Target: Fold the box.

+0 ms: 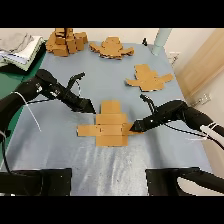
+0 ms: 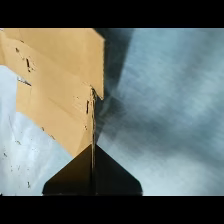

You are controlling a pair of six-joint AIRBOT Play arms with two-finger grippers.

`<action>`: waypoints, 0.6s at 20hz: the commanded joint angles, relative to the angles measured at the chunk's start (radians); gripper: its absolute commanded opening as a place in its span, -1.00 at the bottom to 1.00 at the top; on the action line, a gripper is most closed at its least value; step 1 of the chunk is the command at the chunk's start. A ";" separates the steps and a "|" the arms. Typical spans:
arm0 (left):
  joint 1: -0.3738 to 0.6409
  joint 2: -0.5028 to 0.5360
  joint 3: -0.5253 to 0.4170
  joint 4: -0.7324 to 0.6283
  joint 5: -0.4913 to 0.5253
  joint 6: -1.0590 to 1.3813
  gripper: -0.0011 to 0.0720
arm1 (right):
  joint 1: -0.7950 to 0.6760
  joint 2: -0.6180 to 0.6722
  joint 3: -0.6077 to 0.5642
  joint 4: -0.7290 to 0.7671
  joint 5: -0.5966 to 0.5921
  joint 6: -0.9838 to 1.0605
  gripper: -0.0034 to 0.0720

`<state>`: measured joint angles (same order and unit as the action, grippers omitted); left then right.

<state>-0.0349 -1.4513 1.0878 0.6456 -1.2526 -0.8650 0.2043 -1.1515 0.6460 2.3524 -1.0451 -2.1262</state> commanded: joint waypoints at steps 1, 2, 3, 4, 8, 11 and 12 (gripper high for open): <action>0.003 -0.094 0.003 -0.076 0.050 0.074 0.86 | 0.066 0.018 -0.001 0.004 0.035 -0.021 -0.91; 0.003 -0.133 0.009 -0.116 0.047 0.098 0.86 | 0.066 0.018 -0.001 0.005 0.035 -0.021 -0.91; 0.003 -0.167 0.014 -0.156 0.046 0.125 0.86 | 0.066 0.018 -0.001 0.004 0.035 -0.021 -0.91; 0.003 -0.196 0.016 -0.194 0.047 0.159 0.86 | 0.066 0.018 -0.001 0.004 0.035 -0.021 -0.91; 0.003 -0.281 0.032 -0.356 0.001 0.313 0.86 | 0.066 0.018 -0.001 0.003 0.032 -0.021 -0.91; -0.012 -0.348 0.089 -0.360 -0.078 0.332 0.85 | 0.066 0.018 -0.001 0.003 0.014 -0.020 -0.91; -0.019 -0.372 0.111 -0.361 -0.116 0.336 0.85 | 0.066 0.018 -0.001 0.003 0.005 -0.020 -0.91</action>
